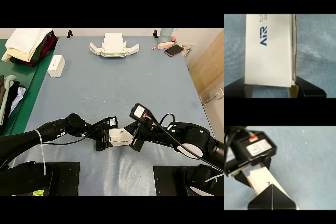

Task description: Fold the box.

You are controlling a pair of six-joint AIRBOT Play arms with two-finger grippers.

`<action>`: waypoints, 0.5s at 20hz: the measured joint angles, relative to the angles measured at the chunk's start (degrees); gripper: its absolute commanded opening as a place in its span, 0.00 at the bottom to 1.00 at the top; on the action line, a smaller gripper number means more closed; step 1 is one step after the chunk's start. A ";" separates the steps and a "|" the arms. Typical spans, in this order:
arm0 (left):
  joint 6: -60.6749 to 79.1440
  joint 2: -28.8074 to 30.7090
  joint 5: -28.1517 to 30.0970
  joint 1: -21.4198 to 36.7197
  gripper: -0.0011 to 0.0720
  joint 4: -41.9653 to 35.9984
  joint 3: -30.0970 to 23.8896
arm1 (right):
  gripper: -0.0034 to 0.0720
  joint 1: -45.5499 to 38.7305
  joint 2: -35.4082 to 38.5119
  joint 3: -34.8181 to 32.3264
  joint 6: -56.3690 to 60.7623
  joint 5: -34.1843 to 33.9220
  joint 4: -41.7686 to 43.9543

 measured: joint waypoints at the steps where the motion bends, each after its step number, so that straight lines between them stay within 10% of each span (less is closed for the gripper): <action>1: 0.00 0.00 0.07 0.00 0.73 0.00 0.00 | 0.04 -0.33 0.07 -1.22 5.40 -2.14 0.42; 10: 0.00 0.00 0.02 0.00 0.73 0.00 0.02 | 0.04 -0.15 0.20 -9.70 23.61 -12.63 10.32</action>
